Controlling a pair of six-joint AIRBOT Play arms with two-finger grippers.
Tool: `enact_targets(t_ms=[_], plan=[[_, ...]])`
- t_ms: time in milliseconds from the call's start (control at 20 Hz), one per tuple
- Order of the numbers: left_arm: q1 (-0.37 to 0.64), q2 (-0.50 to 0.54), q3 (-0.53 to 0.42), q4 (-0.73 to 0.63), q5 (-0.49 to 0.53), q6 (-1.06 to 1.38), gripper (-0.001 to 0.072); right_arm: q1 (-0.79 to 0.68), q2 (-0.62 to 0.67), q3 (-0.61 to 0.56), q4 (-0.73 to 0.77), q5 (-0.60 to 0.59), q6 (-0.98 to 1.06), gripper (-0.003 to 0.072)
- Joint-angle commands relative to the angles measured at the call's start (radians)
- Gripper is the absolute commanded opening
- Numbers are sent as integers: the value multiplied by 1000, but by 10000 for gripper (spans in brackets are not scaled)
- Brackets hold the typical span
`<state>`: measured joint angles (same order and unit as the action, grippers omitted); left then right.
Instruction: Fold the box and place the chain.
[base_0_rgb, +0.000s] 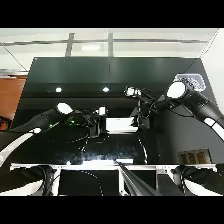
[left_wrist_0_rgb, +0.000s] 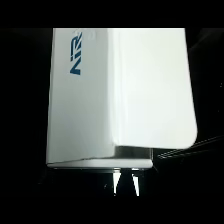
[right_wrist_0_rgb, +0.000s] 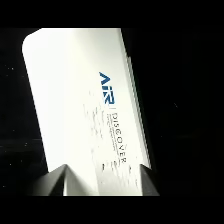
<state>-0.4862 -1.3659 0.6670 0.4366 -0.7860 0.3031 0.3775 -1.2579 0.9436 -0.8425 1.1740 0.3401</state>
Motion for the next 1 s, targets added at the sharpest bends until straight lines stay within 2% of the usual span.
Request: enact_targets(t_ms=[0, 100, 200, 400, 450, 950], plan=[[0, 0, 1, 0, 0, 0, 468, 1, -1, -1, 0, -7, -7, 481], [0, 0, 1, 0, 0, 0, 468, 1, -1, -1, 4, -7, -1, 479], [0, 0, 1, 1, -1, 0, 468, 1, -1, -1, 3, -7, 5, 310], [0, 0, 1, 1, -2, 0, 468, 1, -1, -1, 3, -7, 23, 291], [0, 0, 1, 1, -2, 0, 468, 1, -1, -1, 3, -2, 23, 190], [0, 0, 1, 1, -2, 0, 468, 1, -1, -40, 0, -2, 23, 189]])
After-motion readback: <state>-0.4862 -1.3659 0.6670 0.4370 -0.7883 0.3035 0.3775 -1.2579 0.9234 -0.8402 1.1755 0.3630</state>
